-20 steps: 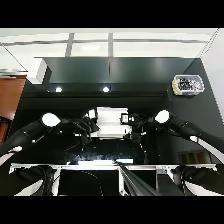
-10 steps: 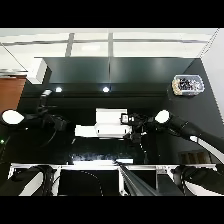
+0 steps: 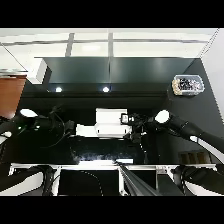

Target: Fold the box and place the chain.

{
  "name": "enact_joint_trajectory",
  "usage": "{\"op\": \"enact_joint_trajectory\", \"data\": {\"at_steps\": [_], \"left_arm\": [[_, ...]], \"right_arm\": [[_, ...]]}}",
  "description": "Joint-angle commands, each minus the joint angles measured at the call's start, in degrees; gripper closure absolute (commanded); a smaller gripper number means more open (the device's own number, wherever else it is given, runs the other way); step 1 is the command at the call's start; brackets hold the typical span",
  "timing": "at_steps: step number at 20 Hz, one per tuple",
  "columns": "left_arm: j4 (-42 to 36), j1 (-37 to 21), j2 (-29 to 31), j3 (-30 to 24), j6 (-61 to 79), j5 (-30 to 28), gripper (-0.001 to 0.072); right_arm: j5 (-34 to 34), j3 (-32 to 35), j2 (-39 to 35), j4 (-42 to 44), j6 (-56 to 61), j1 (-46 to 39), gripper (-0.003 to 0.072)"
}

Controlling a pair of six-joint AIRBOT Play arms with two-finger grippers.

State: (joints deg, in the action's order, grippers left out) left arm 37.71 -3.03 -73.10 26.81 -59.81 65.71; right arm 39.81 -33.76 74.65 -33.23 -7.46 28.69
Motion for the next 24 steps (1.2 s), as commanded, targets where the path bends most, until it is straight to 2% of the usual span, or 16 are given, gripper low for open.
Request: {"op": "enact_joint_trajectory", "data": {"at_steps": [1,5,6,7,8,9,12,15,19,22,24], "left_arm": [[-6.27,6.56,-3.23,1.40,5.57,-2.29,0.0681],[-6.25,6.88,-1.51,4.50,8.79,-2.01,0.0671],[-6.19,6.54,-0.59,5.29,9.16,-1.97,0.0570],[-6.12,6.40,0.31,5.97,9.35,-1.86,0.0435],[-5.51,6.36,1.22,6.73,9.51,-1.75,0.0180],[-5.09,6.36,2.10,7.30,9.53,-1.27,0.0084],[-5.09,7.41,4.04,7.98,9.46,-0.55,0.0084],[-4.92,12.52,4.07,8.00,9.42,-1.66,0.0085],[-4.22,20.13,4.07,8.09,5.01,-9.20,0.0091],[1.79,24.37,4.07,9.20,-2.54,-12.59,0.0095],[7.43,26.80,4.07,10.45,-8.55,-13.81,0.0188]], "right_arm": [[0.02,-0.02,0.02,0.00,0.00,0.04,0.0256],[0.02,0.00,0.02,0.02,0.00,0.04,0.0256],[0.02,-0.02,0.02,0.02,0.00,0.04,0.0256],[0.02,-0.02,0.02,0.02,0.00,0.04,0.0256],[0.02,-0.02,0.02,0.02,0.00,0.04,0.0256],[0.02,-0.02,0.02,0.02,0.00,0.04,0.0256],[0.02,0.00,0.02,0.02,0.00,0.04,0.0256],[0.02,-0.02,0.02,0.02,0.00,0.04,0.0256],[0.00,-0.02,0.02,0.02,0.00,0.04,0.0256],[0.02,-0.02,0.02,0.02,0.00,0.04,0.0256],[0.02,0.00,0.02,0.02,0.00,0.04,0.0256]]}}
